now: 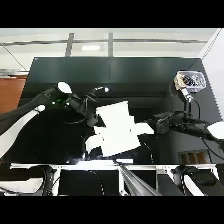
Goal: Fold the box and place the chain.
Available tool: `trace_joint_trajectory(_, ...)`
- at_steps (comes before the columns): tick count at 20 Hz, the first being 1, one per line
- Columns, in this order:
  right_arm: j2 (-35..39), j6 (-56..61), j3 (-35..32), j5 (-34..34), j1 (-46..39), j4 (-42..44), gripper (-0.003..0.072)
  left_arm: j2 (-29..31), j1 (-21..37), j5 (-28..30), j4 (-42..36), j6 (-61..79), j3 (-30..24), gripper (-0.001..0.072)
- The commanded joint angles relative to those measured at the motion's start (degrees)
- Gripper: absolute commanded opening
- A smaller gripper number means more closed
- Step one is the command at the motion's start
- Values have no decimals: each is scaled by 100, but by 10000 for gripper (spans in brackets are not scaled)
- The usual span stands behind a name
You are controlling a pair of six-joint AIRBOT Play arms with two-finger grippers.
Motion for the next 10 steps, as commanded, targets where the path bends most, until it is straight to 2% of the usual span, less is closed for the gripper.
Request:
trace_joint_trajectory(1,7,26,584,146,-2,-1362,710,796,-623,1808,367,970,-527,25)
trace_joint_trajectory(2,7,28,588,15,-2,-1397,709,881,-778,2173,367,1497,-649,26)
trace_joint_trajectory(4,7,35,588,-229,4,-1353,710,828,-964,2420,372,2203,-673,27)
trace_joint_trajectory(6,7,7,586,-179,24,-1290,709,702,-1084,2680,374,2708,-673,28)
trace_joint_trajectory(10,4,-1552,374,-181,348,-1325,710,553,-1222,3040,396,3418,-671,28)
